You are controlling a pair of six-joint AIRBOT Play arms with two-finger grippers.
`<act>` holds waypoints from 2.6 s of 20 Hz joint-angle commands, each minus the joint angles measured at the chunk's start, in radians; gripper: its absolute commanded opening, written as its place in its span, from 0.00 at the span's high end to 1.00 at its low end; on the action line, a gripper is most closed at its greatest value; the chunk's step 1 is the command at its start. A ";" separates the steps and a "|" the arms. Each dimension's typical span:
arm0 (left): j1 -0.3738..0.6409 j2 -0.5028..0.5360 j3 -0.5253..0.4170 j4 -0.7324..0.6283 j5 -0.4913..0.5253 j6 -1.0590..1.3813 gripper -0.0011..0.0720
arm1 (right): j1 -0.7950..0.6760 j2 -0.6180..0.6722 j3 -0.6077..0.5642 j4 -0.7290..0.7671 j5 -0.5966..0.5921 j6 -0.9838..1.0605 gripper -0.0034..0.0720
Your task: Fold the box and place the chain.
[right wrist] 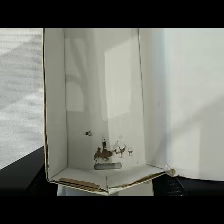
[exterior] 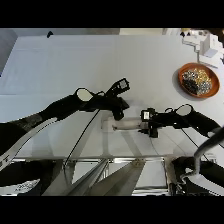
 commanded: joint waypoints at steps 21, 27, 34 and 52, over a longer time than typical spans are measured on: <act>0.131 0.195 -0.103 0.597 -0.525 -0.216 0.98 | 0.000 0.001 0.000 0.000 0.001 0.000 0.50; 0.134 0.171 -0.112 0.683 -0.470 -0.054 0.48 | 0.000 0.001 0.000 0.000 0.001 0.000 0.50; 0.093 0.170 -0.112 0.671 -0.209 0.076 0.41 | 0.000 0.001 0.000 0.000 0.001 0.000 0.50; 0.037 0.113 -0.112 0.507 -0.274 0.194 0.64 | 0.000 0.001 0.000 0.000 0.001 0.000 0.50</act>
